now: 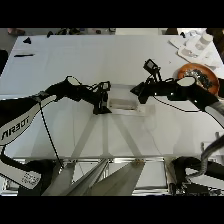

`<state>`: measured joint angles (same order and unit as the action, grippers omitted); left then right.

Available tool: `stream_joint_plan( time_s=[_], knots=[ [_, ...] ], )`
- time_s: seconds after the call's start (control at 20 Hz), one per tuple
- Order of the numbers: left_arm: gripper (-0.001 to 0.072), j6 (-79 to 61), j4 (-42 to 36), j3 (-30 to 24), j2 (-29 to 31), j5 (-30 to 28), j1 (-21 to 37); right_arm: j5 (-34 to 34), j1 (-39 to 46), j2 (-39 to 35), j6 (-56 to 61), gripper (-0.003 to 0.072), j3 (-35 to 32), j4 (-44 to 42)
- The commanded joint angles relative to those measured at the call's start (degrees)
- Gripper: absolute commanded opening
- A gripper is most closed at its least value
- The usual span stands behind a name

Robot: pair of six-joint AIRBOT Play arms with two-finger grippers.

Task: Fold the box and place the chain.

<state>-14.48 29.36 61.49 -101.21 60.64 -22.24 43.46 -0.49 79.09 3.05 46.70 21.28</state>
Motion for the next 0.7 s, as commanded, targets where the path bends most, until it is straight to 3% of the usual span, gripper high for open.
stream_joint_plan(
  time_s=[0.0, 0.4, 0.65],
  knots=[
    [0.0230, 0.0, 0.0, 0.0, 0.0, 0.0, 0.0, -10.3, -0.5, 6.4, -1.9, 0.0003, 0.1, -6.8],
    [0.0230, 0.0, 0.0, 0.0, 0.0, 0.0, 0.0, -7.6, -0.6, 7.7, -3.5, 0.0006, 0.1, -5.4],
    [0.0230, 0.0, 0.0, 0.0, 0.0, 0.0, 0.0, 2.2, -0.6, -4.8, -3.0, 0.0010, 0.1, 3.6]
  ],
)
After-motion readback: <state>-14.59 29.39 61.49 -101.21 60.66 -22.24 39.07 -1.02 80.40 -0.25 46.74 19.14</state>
